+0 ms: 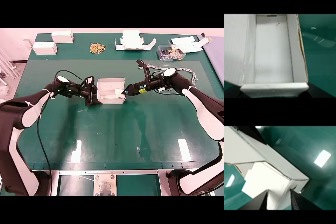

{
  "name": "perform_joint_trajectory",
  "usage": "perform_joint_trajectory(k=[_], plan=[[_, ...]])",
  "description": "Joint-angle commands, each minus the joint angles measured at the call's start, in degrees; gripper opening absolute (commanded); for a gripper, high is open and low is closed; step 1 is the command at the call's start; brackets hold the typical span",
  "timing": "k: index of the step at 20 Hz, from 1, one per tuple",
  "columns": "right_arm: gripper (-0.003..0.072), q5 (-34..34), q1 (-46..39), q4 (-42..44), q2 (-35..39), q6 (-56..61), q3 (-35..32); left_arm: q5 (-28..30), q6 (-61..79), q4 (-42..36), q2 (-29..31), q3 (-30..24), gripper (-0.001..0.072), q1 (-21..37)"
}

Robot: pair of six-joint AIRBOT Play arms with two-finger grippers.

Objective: Fold the box and place the chain.

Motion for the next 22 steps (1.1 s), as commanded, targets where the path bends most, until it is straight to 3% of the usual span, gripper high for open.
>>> perform_joint_trajectory(k=[1, 15, 22], plan=[[0.0363, 0.28, 1.29, -1.77, -0.02, 2.99, 1.18, 0.04, -0.02, 0.00, -0.02, 0.04, 0.0418, -0.04], [0.0377, 0.24, 10.29, -28.83, -0.04, 31.58, 10.64, 0.02, -0.02, 0.00, -0.02, 0.04, 0.0418, -0.04], [0.0377, -0.55, 14.67, -42.27, -0.11, 50.01, 11.19, 0.02, -0.02, 0.00, -0.02, 0.04, 0.0418, -0.04]])
